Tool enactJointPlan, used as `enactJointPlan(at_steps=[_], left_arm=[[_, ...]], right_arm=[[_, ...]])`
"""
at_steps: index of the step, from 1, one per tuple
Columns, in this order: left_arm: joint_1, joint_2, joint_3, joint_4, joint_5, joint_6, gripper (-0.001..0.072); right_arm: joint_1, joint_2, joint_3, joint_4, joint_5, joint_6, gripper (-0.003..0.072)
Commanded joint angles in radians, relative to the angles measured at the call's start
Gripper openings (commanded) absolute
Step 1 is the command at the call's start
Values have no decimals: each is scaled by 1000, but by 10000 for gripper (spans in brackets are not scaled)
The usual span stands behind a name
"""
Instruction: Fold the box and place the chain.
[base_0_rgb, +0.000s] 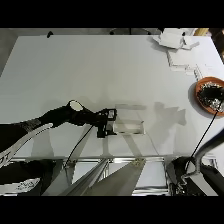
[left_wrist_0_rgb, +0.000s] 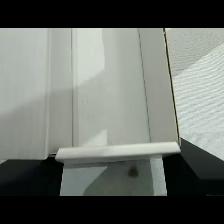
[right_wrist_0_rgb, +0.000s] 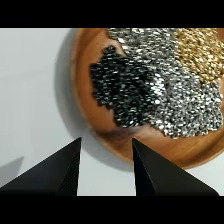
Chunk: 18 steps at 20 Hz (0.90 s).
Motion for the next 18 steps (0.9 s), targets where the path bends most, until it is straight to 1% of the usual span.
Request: enactJointPlan(at_steps=[1, 3, 8, 12, 15, 16, 17, 18], left_arm=[[1, 0, 0, 0, 0, 0, 150], [1, 0, 0, 0, 0, 0, 150], [1, 0, 0, 0, 0, 0, 150], [0, 0, 0, 0, 0, 0, 150], [1, 0, 0, 0, 0, 0, 150], [1, 0, 0, 0, 0, 0, 150], [1, 0, 0, 0, 0, 0, 150], [1, 0, 0, 0, 0, 0, 150]], right_arm=[[-98, -125, 1, 43, -121, -36, 291], [-105, -192, 1, 37, -141, -38, 291], [-105, -298, 1, 11, -277, -43, 292], [-105, -364, 1, 11, -285, -43, 292], [-105, -381, 1, 11, -291, -39, 289], [-105, -383, 1, 13, -298, -38, 252], [-105, -387, 1, 12, -298, -39, 180], [-105, -396, 1, 11, -297, -39, 162]])
